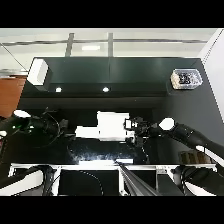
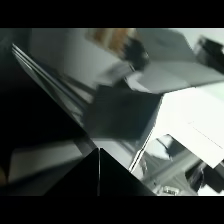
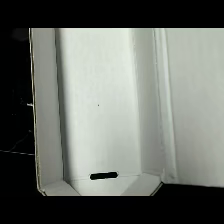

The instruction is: Fold the box and place the chain.

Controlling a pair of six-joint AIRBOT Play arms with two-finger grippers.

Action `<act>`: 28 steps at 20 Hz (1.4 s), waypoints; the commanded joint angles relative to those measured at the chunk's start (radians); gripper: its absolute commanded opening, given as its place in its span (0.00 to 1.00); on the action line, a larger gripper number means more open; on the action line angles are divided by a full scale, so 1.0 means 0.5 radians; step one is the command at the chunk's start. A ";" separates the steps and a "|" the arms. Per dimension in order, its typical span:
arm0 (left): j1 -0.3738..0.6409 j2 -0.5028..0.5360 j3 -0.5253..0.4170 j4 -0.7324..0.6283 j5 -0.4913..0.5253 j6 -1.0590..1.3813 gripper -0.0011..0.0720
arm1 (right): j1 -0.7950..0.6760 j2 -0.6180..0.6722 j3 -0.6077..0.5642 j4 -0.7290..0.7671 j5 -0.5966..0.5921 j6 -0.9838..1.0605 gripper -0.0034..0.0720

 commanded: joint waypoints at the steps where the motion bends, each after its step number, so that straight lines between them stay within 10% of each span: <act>1: -0.182 -0.119 -0.004 -0.195 0.045 0.103 0.05 | 0.002 -0.001 0.000 0.000 0.001 0.000 0.53; 11: -0.397 -0.116 0.010 -0.323 0.093 0.151 0.06 | 0.002 -0.001 0.000 0.000 0.001 0.000 0.53; 13: -0.401 -0.116 0.068 -0.343 -0.125 0.169 0.61 | 0.002 -0.001 0.000 0.000 0.001 0.000 0.53; 16: -0.401 -0.082 0.195 -0.281 -0.220 0.183 0.66 | 0.002 -0.001 0.000 0.000 0.000 0.000 0.53; 19: -0.424 -0.002 0.278 -0.263 -0.192 0.183 0.98 | 0.002 -0.001 0.000 0.000 0.000 0.000 0.53; 28: -1.001 0.021 0.320 -0.231 0.208 -0.099 0.97 | 0.002 -0.001 0.000 0.001 -0.001 0.000 0.53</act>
